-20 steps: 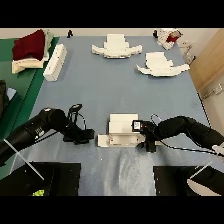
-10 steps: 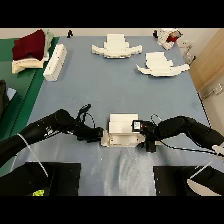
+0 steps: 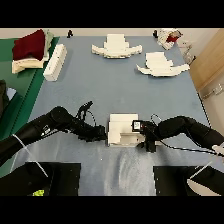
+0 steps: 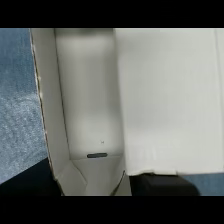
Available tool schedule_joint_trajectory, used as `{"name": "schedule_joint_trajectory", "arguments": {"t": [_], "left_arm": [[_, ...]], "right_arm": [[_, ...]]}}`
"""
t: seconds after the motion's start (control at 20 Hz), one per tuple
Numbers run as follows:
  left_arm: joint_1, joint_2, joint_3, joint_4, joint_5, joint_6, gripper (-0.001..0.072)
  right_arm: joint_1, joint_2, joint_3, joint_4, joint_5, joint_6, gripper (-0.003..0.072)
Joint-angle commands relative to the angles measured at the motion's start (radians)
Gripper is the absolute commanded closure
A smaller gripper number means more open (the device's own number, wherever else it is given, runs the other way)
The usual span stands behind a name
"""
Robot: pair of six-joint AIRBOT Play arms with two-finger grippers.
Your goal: Fold the box.
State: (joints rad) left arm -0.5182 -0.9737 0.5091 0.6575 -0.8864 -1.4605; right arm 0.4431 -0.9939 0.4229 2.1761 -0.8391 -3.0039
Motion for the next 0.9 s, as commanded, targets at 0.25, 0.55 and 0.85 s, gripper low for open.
{"name": "schedule_joint_trajectory", "arguments": {"t": [0.25,0.55,0.85], "left_arm": [[0.0,0.002,0.002,-0.077,0.024,0.011,0.0353],[-0.039,-0.032,0.008,-0.069,0.085,0.009,0.0352],[-0.169,-0.032,0.086,0.159,0.12,-0.258,0.0351]], "right_arm": [[0.001,0.0,0.0,0.0,0.0,0.0,0.0193],[0.001,0.0,0.0,0.0,0.0,0.0,0.0193],[0.001,0.0,0.0,0.0,0.0,0.0,0.0193]]}}
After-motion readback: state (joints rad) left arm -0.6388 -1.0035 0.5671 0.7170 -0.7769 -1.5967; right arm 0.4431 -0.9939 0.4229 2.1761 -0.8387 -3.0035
